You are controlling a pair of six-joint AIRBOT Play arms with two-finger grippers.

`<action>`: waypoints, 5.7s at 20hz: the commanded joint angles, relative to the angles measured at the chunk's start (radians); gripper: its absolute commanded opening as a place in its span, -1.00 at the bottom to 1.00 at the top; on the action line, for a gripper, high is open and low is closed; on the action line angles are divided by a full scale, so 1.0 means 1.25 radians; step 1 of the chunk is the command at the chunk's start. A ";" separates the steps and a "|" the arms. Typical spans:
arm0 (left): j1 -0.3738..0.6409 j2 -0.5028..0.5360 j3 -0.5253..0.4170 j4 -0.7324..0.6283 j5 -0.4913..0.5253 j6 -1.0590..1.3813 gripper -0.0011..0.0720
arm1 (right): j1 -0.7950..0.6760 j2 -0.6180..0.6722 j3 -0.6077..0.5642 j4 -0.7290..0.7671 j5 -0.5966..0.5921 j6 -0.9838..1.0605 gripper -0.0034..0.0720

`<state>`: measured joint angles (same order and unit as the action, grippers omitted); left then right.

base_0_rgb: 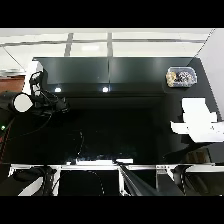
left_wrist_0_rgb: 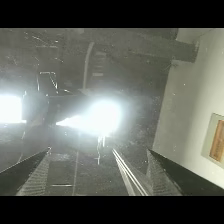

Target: Fold the box and place the chain.

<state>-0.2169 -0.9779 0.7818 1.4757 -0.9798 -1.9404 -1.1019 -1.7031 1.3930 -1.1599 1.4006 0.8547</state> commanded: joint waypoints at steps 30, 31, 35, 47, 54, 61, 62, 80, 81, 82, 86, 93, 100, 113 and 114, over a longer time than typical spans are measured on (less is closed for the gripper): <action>0.013 -0.082 0.000 -0.561 0.094 0.517 0.97 | 0.933 0.826 -0.914 0.759 -0.657 -0.080 -0.86; 0.042 -0.113 0.000 -0.713 0.049 0.648 0.97 | 0.981 0.826 -0.914 0.767 -0.678 -0.080 -0.86; 0.094 -0.225 0.001 -0.866 -0.029 0.810 0.97 | 1.104 0.825 -0.914 0.767 -0.712 -0.074 -0.86; 0.085 -0.418 0.016 -0.837 -0.109 0.959 0.97 | 1.126 0.825 -0.914 0.766 -0.707 -0.043 -0.86; 0.036 -0.501 0.082 -0.837 -0.289 1.157 0.96 | 1.126 0.825 -0.914 0.744 -0.699 -0.040 -0.86; 0.042 -0.613 0.157 -0.840 -0.470 1.197 0.44 | 1.126 0.825 -0.914 0.736 -0.669 -0.031 -0.86; 0.041 -0.631 0.166 -0.840 -0.484 1.196 0.31 | 1.126 0.825 -0.914 0.736 -0.670 -0.029 -0.86; 0.042 -0.541 0.172 -0.779 -0.432 1.234 -0.91 | 1.066 0.826 -0.772 0.371 -0.415 0.040 0.70; 0.034 -0.495 0.162 -0.765 -0.403 1.236 -0.91 | 1.053 0.826 -0.723 0.288 -0.350 0.040 0.70; 0.017 -0.437 0.136 -0.767 -0.349 1.253 -0.91 | 1.048 0.826 -0.687 0.229 -0.315 0.039 0.70; -0.065 -0.257 0.013 -0.765 -0.058 1.462 -0.89 | 1.048 0.824 -0.647 0.095 -0.380 -0.030 0.71; -0.192 -0.333 0.003 -0.747 0.074 1.720 -0.89 | 1.069 0.799 -0.662 0.089 -0.450 -0.247 0.70; -0.190 -0.381 0.011 -0.709 0.120 1.720 -0.89 | 1.176 0.773 -0.743 0.134 -0.455 -0.357 0.70; -0.190 -0.397 0.031 -0.687 0.109 1.713 -0.89 | 1.262 0.557 -0.750 0.311 -0.461 -0.602 0.98; -0.190 -0.397 0.031 -0.687 0.108 1.710 -0.89 | 1.279 0.544 -0.750 0.315 -0.475 -0.616 0.98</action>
<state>-0.4534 -1.4734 0.8200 0.6144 -0.8467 0.2024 0.4553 -0.9806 0.4564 -0.8135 0.8272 0.1795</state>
